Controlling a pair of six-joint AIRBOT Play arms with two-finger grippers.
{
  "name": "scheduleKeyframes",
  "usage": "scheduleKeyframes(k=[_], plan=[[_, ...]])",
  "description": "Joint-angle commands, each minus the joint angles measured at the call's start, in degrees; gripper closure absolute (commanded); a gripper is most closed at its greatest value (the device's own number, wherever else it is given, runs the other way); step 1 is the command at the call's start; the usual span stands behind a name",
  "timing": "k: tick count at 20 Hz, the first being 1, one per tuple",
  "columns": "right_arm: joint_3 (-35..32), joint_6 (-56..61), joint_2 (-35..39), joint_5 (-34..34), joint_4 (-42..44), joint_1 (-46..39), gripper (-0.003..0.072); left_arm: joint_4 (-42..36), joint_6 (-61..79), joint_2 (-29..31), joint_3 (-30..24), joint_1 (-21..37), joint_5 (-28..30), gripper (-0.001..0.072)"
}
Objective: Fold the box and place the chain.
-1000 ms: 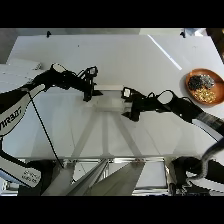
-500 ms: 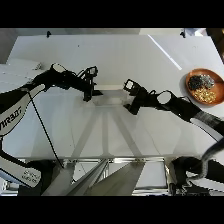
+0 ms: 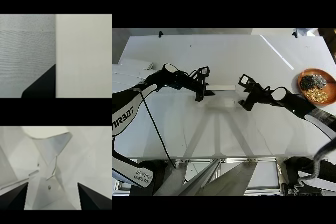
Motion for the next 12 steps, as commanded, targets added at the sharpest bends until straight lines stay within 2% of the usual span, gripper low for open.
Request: scheduleKeyframes(k=[1, 3, 7, 9, 12], plan=[[0.42, 2.54, 1.25, 8.7, -11.89, -0.09, 0.0002, 0.02, -0.02, -0.02, -0.02, 0.04, 0.04, 0.0694], [-0.31, -0.48, 4.24, 13.2, -12.94, -0.09, 0.0002, 0.02, -0.02, -0.02, -0.02, 0.04, 0.04, 0.0694], [-3.67, -4.87, 7.56, 14.67, -7.1, 0.42, 0.0002, 0.02, -0.02, -0.02, -0.02, 0.04, 0.04, 0.0694], [-4.92, -4.85, 7.52, 13.0, -5.88, 2.51, 0.0002, 0.02, -0.02, -0.02, -0.02, 0.04, 0.04, 0.0694], [-5.38, -2.29, 7.52, 5.6, -5.84, 4.31, 0.0002, 0.02, -0.02, -0.02, -0.02, 0.04, 0.04, 0.0694]])
